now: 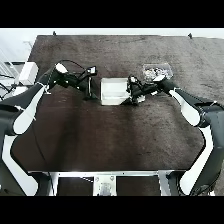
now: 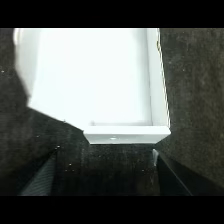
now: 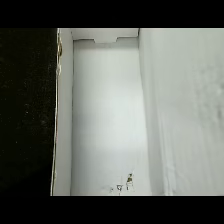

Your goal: Fold the box and place the chain.

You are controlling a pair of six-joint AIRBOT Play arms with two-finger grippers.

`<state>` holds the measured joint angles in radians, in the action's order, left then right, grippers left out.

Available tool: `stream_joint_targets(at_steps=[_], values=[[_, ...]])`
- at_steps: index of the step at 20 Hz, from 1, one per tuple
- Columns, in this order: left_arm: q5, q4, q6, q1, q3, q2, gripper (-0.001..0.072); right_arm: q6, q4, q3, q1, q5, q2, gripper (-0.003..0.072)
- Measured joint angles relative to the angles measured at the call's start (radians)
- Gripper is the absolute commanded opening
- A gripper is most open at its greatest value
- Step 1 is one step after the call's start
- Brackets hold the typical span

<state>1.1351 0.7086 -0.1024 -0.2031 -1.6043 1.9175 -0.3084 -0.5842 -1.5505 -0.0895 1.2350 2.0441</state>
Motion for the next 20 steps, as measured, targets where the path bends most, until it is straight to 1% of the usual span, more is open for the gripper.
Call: stream_joint_targets(at_steps=[2,8,20], values=[[0.003,-0.01,-0.028,0.0,0.0,0.014,0.072,0.0,0.0,0.0,0.0,0.0,0.0,0.0493],[0.006,-0.081,-0.103,0.0,0.0,0.047,0.072,0.0,0.0,0.0,0.0,0.0,0.0,0.0493],[0.036,-0.133,-0.14,0.0,0.0,0.067,0.072,0.0,0.0,0.0,0.0,0.0,0.0,0.0493]])
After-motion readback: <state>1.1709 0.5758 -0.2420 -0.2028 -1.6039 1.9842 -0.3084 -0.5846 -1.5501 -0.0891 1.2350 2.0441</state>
